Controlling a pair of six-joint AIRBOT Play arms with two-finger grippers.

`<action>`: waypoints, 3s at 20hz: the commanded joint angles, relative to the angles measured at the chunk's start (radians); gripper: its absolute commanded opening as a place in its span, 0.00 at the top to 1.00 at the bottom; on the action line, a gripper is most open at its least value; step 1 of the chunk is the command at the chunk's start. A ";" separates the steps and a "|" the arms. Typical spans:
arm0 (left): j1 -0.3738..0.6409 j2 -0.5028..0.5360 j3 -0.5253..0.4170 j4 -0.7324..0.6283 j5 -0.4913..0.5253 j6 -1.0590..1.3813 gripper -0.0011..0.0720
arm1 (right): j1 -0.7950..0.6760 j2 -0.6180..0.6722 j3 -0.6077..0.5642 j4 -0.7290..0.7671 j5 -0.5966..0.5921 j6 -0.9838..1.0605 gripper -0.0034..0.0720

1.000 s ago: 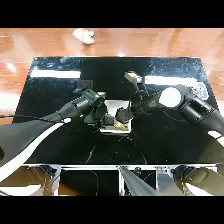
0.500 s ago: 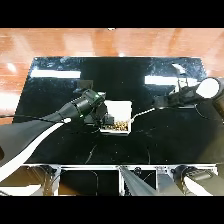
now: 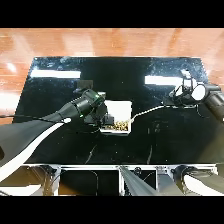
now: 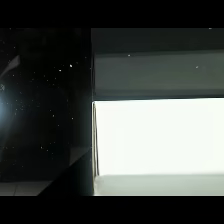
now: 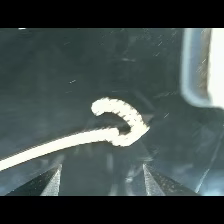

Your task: Fold the box and place the chain.

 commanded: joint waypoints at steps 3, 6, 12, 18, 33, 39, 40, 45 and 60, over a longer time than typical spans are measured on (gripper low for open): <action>-0.001 0.000 0.001 0.002 -0.002 0.003 0.96 | -0.003 -0.049 -0.003 -0.137 -0.100 -0.014 0.19; -0.001 0.000 0.001 0.004 -0.004 0.003 0.96 | -0.002 -0.067 -0.003 -0.133 -0.127 -0.014 0.19; -0.001 0.000 0.001 0.004 -0.001 0.003 0.96 | -0.002 -0.113 -0.003 -0.114 -0.154 0.018 0.19; 0.000 0.000 0.001 0.005 -0.003 0.003 0.96 | -0.002 -0.133 -0.003 -0.115 -0.150 0.017 0.32; 0.000 0.000 0.001 0.007 -0.003 0.003 0.96 | -0.002 -0.152 -0.003 -0.079 -0.146 0.016 0.63; 0.000 0.000 0.001 0.006 0.000 0.003 0.96 | -0.002 -0.152 -0.003 -0.066 -0.126 0.012 0.63; 0.000 0.000 0.001 0.006 0.000 0.003 0.96 | -0.002 -0.152 -0.003 -0.065 -0.124 0.012 0.63; 0.000 0.000 0.001 0.006 0.000 0.003 0.96 | -0.002 -0.152 -0.003 -0.063 -0.120 0.012 0.93; -0.001 0.000 0.001 0.002 -0.003 0.003 0.96 | -0.002 -0.033 0.099 -0.010 0.091 0.011 0.93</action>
